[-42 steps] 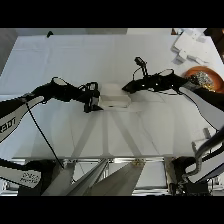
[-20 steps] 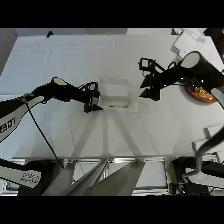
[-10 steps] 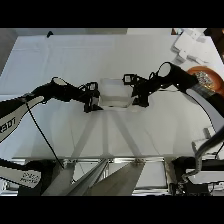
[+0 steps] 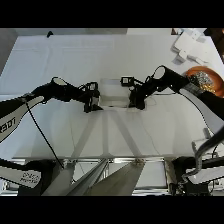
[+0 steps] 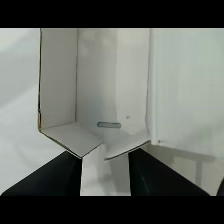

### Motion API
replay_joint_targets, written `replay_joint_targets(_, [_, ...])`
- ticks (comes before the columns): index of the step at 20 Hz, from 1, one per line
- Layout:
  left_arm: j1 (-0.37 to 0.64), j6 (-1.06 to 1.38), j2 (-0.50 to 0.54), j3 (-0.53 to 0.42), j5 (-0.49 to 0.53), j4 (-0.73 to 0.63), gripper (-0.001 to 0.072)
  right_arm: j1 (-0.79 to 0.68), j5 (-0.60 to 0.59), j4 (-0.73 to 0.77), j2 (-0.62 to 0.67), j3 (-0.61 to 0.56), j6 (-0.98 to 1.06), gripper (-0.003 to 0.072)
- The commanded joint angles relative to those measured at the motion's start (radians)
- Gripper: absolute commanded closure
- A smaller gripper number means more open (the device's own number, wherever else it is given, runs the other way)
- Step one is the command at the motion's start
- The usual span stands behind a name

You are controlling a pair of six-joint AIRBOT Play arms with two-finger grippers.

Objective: Fold the box and place the chain.

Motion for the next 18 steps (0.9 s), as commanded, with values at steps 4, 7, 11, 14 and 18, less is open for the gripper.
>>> replay_joint_targets(4, [0.000,0.000,0.001,0.000,0.001,0.000,0.0696,0.000,0.001,0.054,-0.003,0.000,0.000,0.0475])
replay_joint_targets(7, [0.000,0.000,0.001,0.000,0.001,0.000,0.0696,0.000,-0.039,0.089,-0.003,0.000,0.000,0.0474])
replay_joint_targets(11, [0.000,0.000,0.001,0.000,0.001,0.000,0.0696,0.000,-0.052,0.148,-0.003,0.000,0.000,0.0371])
replay_joint_targets(14, [0.000,0.000,0.001,0.000,0.001,0.000,0.0696,0.000,-0.051,0.148,-0.003,0.000,0.000,0.0227])
replay_joint_targets(18, [0.000,0.000,0.001,0.000,0.000,0.000,0.0696,0.000,-0.044,0.146,-0.003,0.000,0.001,0.0428])
